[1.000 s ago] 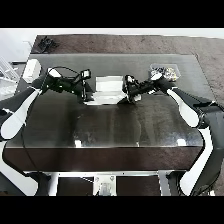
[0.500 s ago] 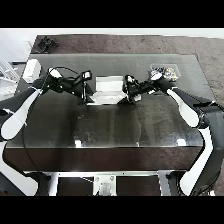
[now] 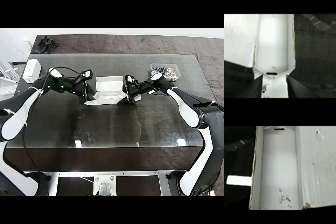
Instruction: Fold the box and place the chain.
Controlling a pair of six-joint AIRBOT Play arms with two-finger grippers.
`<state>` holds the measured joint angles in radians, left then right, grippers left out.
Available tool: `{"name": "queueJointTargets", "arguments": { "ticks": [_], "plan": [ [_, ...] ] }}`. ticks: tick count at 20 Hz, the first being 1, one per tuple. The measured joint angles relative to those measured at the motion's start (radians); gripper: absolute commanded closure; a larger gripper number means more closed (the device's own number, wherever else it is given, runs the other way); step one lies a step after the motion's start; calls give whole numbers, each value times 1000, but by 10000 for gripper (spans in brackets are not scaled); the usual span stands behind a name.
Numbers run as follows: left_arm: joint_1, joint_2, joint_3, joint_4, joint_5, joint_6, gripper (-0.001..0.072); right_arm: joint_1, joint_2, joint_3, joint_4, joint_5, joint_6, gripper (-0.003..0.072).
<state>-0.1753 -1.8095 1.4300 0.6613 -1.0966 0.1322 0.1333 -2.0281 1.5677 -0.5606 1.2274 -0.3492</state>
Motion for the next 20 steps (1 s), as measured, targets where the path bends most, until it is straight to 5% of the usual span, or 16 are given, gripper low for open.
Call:
{"name": "queueJointTargets", "arguments": {
  "ticks": [15,17,20],
  "plan": [
    [-15,-41,0,-109,55,58,363,0,0,0,0,-1,1,117],
    [-15,-50,0,-143,56,73,615,0,0,0,0,-1,1,118],
    [-16,-55,0,-188,57,96,620,0,0,0,0,-1,0,117]
  ]
}}
